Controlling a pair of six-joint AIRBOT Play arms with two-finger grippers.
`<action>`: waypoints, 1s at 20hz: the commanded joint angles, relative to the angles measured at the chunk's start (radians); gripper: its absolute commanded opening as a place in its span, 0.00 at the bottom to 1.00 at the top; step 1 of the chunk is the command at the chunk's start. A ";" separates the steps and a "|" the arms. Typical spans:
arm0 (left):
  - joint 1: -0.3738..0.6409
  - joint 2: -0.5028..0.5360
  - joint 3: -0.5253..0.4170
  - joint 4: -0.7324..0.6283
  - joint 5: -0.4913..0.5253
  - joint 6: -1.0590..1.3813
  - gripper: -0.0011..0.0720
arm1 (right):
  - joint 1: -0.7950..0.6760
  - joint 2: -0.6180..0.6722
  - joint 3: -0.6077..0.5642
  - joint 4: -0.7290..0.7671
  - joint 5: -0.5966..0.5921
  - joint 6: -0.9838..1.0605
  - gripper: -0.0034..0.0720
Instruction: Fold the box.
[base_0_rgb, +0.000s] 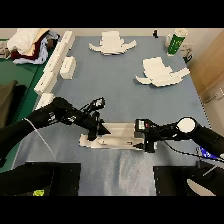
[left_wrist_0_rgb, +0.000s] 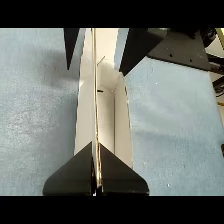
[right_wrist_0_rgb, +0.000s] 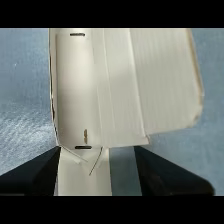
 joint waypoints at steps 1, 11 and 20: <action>0.001 0.000 0.001 0.002 -0.002 0.000 0.03 | -0.001 0.028 0.000 -0.077 0.089 0.071 1.00; 0.001 0.000 0.001 0.002 -0.001 0.000 0.03 | 0.000 0.040 0.000 -0.084 0.106 0.114 1.00; 0.001 0.000 0.001 0.002 -0.002 0.000 0.03 | 0.085 -0.042 0.000 -0.008 0.029 0.064 1.00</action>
